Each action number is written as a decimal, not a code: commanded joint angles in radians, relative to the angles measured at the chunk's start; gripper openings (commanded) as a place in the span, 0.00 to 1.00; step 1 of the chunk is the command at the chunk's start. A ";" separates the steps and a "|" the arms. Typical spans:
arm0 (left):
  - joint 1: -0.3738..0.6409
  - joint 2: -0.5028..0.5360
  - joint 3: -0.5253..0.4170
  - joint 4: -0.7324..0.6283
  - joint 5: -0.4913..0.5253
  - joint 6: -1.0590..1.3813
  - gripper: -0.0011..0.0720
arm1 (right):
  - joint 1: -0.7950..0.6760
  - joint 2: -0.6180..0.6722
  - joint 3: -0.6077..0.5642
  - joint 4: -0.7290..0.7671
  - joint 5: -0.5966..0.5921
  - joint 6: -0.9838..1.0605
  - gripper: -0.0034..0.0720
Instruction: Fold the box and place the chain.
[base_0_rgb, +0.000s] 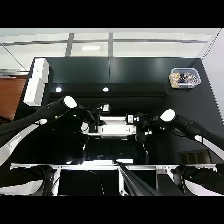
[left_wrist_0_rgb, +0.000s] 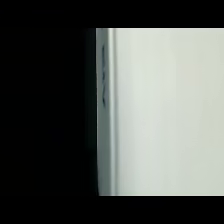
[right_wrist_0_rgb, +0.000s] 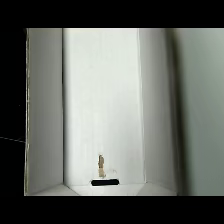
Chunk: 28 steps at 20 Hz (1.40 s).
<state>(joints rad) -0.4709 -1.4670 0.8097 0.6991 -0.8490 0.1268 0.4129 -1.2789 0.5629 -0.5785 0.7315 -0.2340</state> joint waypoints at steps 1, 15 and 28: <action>0.001 0.000 0.001 0.000 0.000 0.000 0.06 | 0.000 -0.001 0.000 -0.002 -0.001 0.003 0.98; 0.002 0.046 0.025 0.028 -0.077 -0.060 0.85 | 0.000 -0.001 0.000 -0.005 0.001 0.002 0.67; 0.115 0.426 0.026 0.442 -0.451 -0.872 0.07 | 0.001 -0.001 0.000 -0.006 0.001 0.002 0.67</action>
<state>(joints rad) -0.3702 -1.0847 0.8356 1.1904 -1.1358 -0.5194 0.4129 -1.2793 0.5629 -0.5838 0.7319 -0.2317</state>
